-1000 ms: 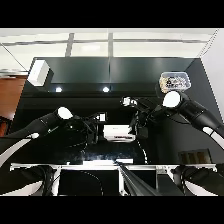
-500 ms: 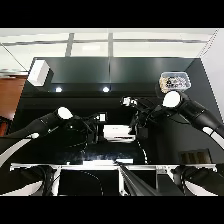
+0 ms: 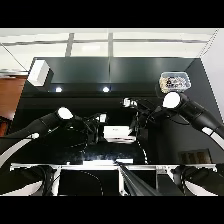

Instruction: Fold the box and place the chain.

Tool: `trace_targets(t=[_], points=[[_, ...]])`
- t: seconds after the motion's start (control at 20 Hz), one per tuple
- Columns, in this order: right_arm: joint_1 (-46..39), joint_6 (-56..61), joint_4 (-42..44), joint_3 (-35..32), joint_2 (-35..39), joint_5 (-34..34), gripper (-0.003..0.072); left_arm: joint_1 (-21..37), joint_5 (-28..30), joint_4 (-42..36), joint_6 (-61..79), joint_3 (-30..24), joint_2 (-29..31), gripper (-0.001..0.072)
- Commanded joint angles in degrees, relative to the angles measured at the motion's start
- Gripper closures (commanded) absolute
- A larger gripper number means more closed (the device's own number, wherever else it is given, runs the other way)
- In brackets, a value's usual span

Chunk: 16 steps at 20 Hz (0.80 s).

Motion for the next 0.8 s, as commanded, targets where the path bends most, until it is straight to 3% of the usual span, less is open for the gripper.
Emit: trace_targets(t=[0.0,0.45,0.5,0.75], points=[[0.0,0.1,-0.2,-0.2,0.0,0.2,0.0376,0.0,0.2,0.0,0.0,0.0,0.0,0.0415],[0.0,0.1,-0.6,-0.4,0.0,0.2,0.0366,0.0,0.2,0.0,0.0,0.0,0.0,0.0415],[0.0,0.1,-0.6,-0.4,0.0,0.1,0.0294,0.0,0.2,0.0,0.0,0.0,0.0,0.0414],[0.1,0.1,-1.1,-0.6,0.0,-0.6,0.0289,0.0,0.2,0.0,0.0,0.0,0.0,0.0414]])
